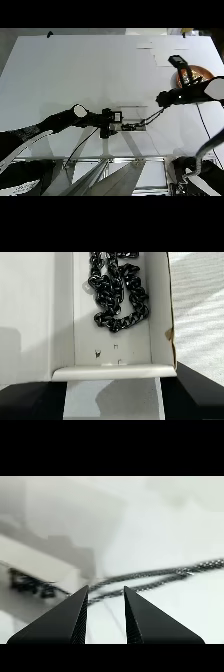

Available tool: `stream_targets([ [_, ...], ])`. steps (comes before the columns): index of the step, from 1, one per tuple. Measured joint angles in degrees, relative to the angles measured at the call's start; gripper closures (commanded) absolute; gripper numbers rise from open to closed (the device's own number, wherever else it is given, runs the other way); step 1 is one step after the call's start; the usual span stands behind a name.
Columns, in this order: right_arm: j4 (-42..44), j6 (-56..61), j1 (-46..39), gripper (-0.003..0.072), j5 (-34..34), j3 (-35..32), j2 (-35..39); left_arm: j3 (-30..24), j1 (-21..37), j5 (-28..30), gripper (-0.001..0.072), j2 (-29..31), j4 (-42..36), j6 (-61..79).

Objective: Fold the box and place the chain.

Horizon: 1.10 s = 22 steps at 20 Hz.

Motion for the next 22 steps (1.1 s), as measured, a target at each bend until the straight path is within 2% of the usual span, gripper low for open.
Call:
stream_targets([
  [5, -4.66, 1.20, -3.28, 0.0468, 1.22, -0.07, -4.90, 0.00, 0.00, -0.02, 0.0576, 0.00, 0.00, 0.00],
  [8, -5.62, 1.40, -3.50, 0.0469, 1.46, -2.32, -8.02, 0.00, 0.00, 0.00, 0.0576, 0.00, 0.00, 0.00],
  [15, -9.22, 2.73, 0.46, 0.0469, -3.85, -8.70, -10.21, 0.00, 0.00, 0.00, 0.0576, 0.00, 0.00, 0.00],
  [22, -12.00, 5.03, 4.70, 0.0468, -6.71, -9.97, -15.56, 0.00, 0.00, -0.02, 0.0576, 0.00, 0.00, 0.00],
])
